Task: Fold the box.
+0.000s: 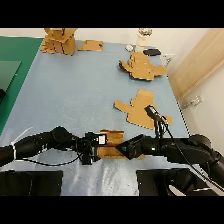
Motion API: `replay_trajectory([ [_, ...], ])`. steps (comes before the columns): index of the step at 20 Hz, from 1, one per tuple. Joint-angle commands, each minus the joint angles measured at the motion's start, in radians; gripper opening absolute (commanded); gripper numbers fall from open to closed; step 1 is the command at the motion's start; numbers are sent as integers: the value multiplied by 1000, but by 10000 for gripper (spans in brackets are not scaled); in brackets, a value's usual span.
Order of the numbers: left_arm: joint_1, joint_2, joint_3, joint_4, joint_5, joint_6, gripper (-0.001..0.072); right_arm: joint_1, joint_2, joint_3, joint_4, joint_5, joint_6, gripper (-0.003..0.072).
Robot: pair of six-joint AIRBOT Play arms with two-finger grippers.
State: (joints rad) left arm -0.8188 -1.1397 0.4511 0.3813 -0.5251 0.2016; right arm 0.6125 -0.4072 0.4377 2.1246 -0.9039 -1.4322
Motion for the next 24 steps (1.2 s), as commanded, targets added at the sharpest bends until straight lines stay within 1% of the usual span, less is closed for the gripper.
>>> replay_trajectory([
  [1, 13, 1, 14, 0, 1, -9, 600, 1, 2, 0, 11, 65, 71, 720],
  [6, 92, 18, 13, 27, -1, -9, 600, 1, 1, -1, 11, 88, 71, 720],
  [8, 124, 19, 10, 27, -19, -5, 600, 1, 1, -1, 7, 90, 71, 720],
  [12, 127, 16, -12, 22, -45, 52, 600, 1, 0, -1, 3, 122, 71, 720],
  [14, 127, 11, -12, 22, -47, 52, 600, 1, -7, -1, 3, 117, 71, 720],
  [21, 127, -2, -11, 30, -55, 53, 600, 1, -126, -1, 19, 119, 101, 720],
  [22, 127, -2, -11, 35, -54, 53, 600, 1, -143, 0, 27, 123, 101, 702],
  [23, 127, -2, -11, 38, -54, 53, 599, 1, -161, 0, 39, 135, 101, 550],
  [24, 127, -2, -11, 38, -54, 53, 600, 1, -177, 0, 60, 161, 101, 281],
])
